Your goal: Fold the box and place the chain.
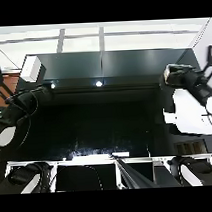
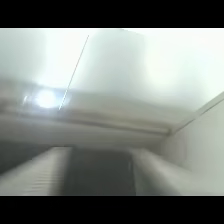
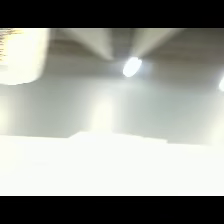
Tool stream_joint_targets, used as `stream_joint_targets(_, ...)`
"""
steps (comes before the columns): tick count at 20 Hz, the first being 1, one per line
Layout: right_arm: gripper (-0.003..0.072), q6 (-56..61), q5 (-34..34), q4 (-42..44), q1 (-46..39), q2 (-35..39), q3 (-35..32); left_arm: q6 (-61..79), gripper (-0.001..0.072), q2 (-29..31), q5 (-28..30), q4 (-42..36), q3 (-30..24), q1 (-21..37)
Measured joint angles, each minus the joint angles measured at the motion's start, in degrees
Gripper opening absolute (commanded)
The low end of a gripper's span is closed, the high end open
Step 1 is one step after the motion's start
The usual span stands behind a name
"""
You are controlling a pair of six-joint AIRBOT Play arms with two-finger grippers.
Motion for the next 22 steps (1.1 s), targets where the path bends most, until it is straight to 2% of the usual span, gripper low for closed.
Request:
stream_joint_targets(2,0.072,0.22,0.44,1.16,-6.93,-2.47,1.31,0.15,0.071,-3.02,3.58,0.24,0.26,-0.04)
stream_joint_targets(5,0.072,0.22,7.06,-5.38,-17.16,-5.99,3.04,0.28,0.071,-5.88,3.69,0.44,0.52,-0.39)
stream_joint_targets(9,0.072,13.57,13.38,-20.02,-33.31,-12.37,7.65,2.51,0.071,-7.23,-1.57,0.5,0.66,-1.09)
stream_joint_targets(11,0.072,21.31,19.8,-26.03,-42.14,-17.16,13.07,4.24,0.071,-7.45,-4.76,0.48,0.66,-1.4)
stream_joint_targets(14,0.072,24.61,32.06,-30.23,-52.15,-24.11,21.9,5.57,0.071,-7.63,-9.33,0.35,0.68,-1.62)
stream_joint_targets(18,0.072,16.48,50.8,-28.79,-60.26,-32.85,29.59,6.29,0.071,-7.69,-12.33,-1.14,0.68,-1.75)
stream_joint_targets(19,0.0615,12.55,54.86,-26.88,-61.24,-34.56,30.49,6.36,0.071,-7.69,-12.57,-1.92,0.68,-1.75)
stream_joint_targets(22,0.0551,3.43,61.79,-22.14,-62.45,-38.12,31.95,6.54,0.071,-7.69,-13.81,-4.09,0.68,-1.75)
